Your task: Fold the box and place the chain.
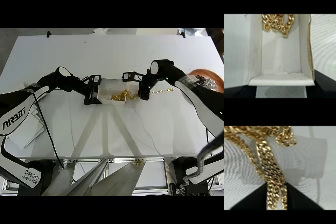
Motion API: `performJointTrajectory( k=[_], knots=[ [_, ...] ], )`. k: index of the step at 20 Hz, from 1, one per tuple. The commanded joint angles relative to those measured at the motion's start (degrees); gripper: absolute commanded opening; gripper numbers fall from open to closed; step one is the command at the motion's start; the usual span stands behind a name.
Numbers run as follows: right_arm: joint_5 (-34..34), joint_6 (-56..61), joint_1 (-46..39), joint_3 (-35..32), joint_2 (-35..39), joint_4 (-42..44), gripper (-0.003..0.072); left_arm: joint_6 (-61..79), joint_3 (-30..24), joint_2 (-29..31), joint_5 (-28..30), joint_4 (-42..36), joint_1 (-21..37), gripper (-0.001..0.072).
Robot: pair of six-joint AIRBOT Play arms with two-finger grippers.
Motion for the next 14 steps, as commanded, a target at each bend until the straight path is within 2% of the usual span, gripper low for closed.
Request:
performJointTrajectory(
  k=[1, 6, 10, 14],
  knots=[
    [2.56, 3.48, 0.17, 0.00, 0.15, -0.26, 0.0011, 0.00, -0.02, 0.00, -0.02, 0.04, -0.02, 0.0323],
    [1.29, 7.56, 0.17, 0.00, 8.26, 0.76, 0.0009, 0.00, 0.00, 0.02, 0.00, 0.02, -0.02, 0.0323],
    [-1.99, 7.72, 0.87, 0.00, 16.65, 8.70, 0.0009, 0.00, -0.02, 0.02, 0.00, 0.02, -0.02, 0.0323],
    [-7.63, 7.72, 7.02, 0.00, 19.80, 12.11, 0.0009, 0.00, -0.02, 0.00, 0.00, 0.02, -0.02, 0.0323]
  ],
)
